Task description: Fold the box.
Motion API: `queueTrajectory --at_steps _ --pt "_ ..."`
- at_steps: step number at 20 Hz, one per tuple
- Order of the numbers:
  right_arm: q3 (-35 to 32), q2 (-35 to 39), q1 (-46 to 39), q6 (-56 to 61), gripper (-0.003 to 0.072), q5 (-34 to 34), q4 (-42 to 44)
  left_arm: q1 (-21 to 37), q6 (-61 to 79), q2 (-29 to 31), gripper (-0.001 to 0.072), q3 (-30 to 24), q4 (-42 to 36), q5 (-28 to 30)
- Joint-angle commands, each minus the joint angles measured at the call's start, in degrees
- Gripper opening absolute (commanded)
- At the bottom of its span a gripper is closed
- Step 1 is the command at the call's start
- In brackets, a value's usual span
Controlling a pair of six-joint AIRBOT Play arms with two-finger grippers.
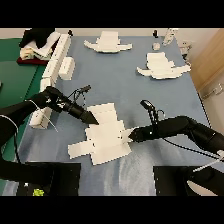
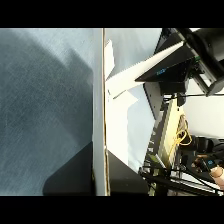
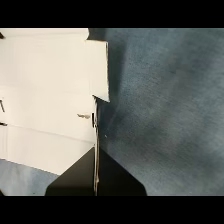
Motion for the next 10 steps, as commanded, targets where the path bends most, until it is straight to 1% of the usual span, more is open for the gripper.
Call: queueTrajectory --at_steps 1,7,8,9,10 --pt "-0.02 0.04 0.02 0.02 0.0002 -0.04 -0.39 0.04 0.26 -0.02 0.0014 0.04 -0.68 0.13" --pt "-0.02 0.02 0.02 0.02 0.0002 -0.07 -0.63 0.07 0.52 -0.02 0.0016 0.09 -1.27 0.15" --pt "-0.02 0.04 0.02 0.02 0.0002 -0.07 -0.79 0.07 0.55 -0.02 0.0115 0.09 -1.27 0.15" --pt "-0.02 0.02 0.02 0.02 0.0002 -0.07 -0.83 0.07 0.44 -0.02 0.0395 0.09 -1.29 0.17" --pt "-0.02 0.02 0.02 0.02 0.0002 -0.07 -0.85 0.07 0.33 -0.02 0.0383 0.09 -1.27 0.24"
